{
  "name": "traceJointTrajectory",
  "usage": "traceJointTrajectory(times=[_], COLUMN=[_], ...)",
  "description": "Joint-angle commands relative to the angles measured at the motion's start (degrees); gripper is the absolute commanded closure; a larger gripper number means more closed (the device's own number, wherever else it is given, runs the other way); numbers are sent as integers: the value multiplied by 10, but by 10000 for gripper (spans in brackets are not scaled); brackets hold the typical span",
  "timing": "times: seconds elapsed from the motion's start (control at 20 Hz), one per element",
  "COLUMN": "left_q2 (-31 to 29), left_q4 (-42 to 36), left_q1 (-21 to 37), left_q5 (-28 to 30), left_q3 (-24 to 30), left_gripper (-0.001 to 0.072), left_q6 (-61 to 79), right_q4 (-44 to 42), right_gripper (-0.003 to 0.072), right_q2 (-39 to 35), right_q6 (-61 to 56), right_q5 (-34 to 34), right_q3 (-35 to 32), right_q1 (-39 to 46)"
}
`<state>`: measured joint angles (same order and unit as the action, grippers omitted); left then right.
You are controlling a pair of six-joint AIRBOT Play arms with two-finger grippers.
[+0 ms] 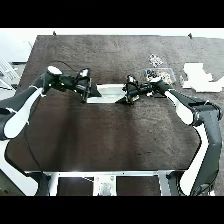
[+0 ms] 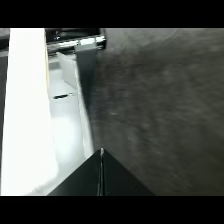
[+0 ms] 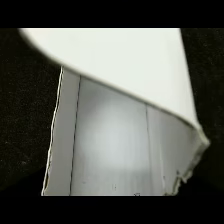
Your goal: Fold the box and place the chain.
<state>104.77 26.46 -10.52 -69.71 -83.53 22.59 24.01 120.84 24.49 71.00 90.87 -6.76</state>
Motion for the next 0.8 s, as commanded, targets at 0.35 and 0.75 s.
traceJointTrajectory(times=[0.35, 0.75], left_q2=[5, 5], left_q4=[-38, -91], left_q1=[-17, -17], left_q5=[212, 259], left_q3=[12, 12], left_gripper=[693, 693], left_q6=[81, 111], right_q4=[0, 0], right_gripper=[105, 105], right_q2=[0, 0], right_q6=[0, 0], right_q5=[0, 0], right_q3=[0, 0], right_q1=[0, 0])
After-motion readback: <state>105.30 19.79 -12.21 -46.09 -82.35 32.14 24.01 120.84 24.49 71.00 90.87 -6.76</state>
